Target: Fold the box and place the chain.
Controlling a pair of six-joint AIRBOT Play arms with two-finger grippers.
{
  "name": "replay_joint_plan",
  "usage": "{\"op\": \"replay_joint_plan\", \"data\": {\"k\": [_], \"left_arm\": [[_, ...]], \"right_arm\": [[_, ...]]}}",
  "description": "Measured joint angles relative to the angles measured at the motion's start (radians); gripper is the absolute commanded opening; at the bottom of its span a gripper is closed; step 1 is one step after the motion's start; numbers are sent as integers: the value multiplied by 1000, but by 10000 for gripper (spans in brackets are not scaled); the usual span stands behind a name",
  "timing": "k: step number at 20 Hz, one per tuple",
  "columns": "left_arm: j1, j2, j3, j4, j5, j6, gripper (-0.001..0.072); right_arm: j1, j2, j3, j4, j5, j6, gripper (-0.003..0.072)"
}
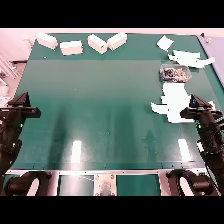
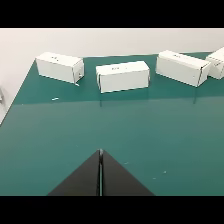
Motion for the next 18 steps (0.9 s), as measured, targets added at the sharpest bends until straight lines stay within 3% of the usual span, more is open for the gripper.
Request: {"op": "replay_joint_plan", "data": {"k": [3, 6, 11, 15, 18], "left_arm": [[0, 0, 0, 0, 0, 0, 21], [0, 0, 0, 0, 0, 0, 22], [0, 0, 0, 0, 0, 0, 21], [0, 0, 0, 0, 0, 0, 22], [0, 0, 0, 0, 0, 0, 22]], "right_arm": [[0, 0, 0, 0, 0, 0, 21], [-3, -2, 5, -26, 2, -21, 186], [-132, -154, 86, -60, -48, -76, 187], [-331, -383, 206, -83, 127, -89, 199], [-491, -566, 319, -190, 303, 0, 198]]}}
